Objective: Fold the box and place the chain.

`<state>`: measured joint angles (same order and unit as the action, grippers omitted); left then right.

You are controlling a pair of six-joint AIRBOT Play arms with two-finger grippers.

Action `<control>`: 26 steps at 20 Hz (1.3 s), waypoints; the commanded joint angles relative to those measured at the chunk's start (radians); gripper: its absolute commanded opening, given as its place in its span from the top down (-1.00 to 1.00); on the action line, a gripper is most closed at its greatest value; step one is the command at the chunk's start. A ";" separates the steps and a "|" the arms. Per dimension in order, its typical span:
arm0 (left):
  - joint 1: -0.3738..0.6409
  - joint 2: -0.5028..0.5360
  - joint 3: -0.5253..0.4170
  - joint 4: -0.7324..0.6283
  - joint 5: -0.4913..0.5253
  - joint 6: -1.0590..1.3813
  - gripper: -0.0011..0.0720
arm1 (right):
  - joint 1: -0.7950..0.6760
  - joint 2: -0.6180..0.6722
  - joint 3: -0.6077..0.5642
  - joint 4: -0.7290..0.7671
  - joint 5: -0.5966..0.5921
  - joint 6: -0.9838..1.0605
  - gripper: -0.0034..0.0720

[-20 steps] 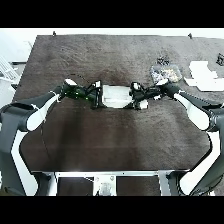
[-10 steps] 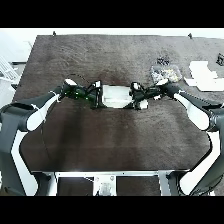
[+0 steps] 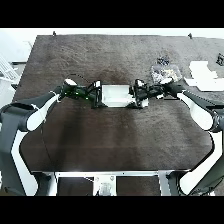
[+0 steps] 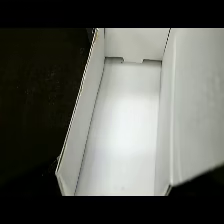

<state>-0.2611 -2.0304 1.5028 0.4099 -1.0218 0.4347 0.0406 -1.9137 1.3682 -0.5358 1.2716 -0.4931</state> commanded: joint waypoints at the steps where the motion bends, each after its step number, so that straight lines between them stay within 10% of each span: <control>1: 0.000 0.001 0.000 0.004 -0.008 0.000 0.32 | -0.046 0.006 0.001 -0.008 0.004 0.003 -1.00; 10: 0.000 0.001 0.000 0.004 -0.009 0.000 0.32 | -0.181 0.093 0.001 0.002 0.058 0.031 -0.94; 11: 0.000 0.001 0.000 0.004 -0.008 0.000 0.32 | -0.187 0.115 0.001 0.009 0.066 0.053 -0.78; 13: 0.000 0.001 0.000 0.004 -0.008 0.000 0.32 | -0.185 0.153 0.001 0.034 0.140 0.069 0.49; 14: 0.000 0.001 0.000 0.004 -0.009 0.000 0.32 | -0.179 0.161 0.001 0.081 0.182 0.136 0.82; 19: 0.000 0.001 0.000 0.005 -0.009 -0.019 0.32 | -0.073 0.157 -0.009 0.167 0.191 0.254 0.86; 26: 0.000 0.001 0.000 0.005 -0.008 -0.019 0.32 | 0.021 0.149 -0.006 0.188 -0.141 0.266 0.86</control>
<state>-0.2607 -2.0304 1.5032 0.4149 -1.0309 0.4168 0.0349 -1.7596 1.3613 -0.3645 1.2686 -0.2405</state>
